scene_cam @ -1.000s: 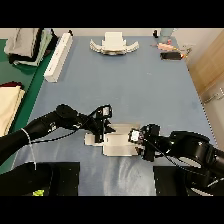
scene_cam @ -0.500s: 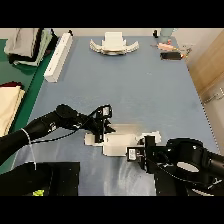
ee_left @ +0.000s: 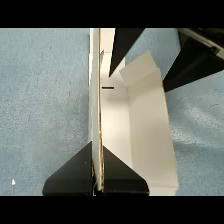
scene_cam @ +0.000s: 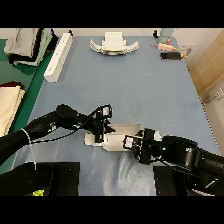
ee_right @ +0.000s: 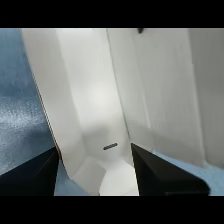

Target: Fold the box.

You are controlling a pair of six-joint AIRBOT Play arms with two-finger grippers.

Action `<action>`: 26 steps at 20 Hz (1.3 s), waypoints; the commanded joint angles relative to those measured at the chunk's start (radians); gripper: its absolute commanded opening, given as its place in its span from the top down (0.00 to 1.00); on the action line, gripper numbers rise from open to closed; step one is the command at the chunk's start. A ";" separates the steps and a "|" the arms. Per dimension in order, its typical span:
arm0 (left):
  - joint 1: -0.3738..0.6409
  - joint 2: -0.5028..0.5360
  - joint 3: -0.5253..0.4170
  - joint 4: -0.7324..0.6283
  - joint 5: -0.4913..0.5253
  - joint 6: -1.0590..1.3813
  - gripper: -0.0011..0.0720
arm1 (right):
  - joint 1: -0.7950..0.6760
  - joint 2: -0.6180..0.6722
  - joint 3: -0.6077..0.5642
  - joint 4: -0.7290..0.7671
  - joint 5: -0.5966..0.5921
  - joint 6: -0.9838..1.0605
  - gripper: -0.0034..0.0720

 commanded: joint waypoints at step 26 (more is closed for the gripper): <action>-0.001 -0.001 0.000 0.000 0.000 0.000 0.97 | -0.672 -0.075 0.006 0.982 0.168 -1.268 0.01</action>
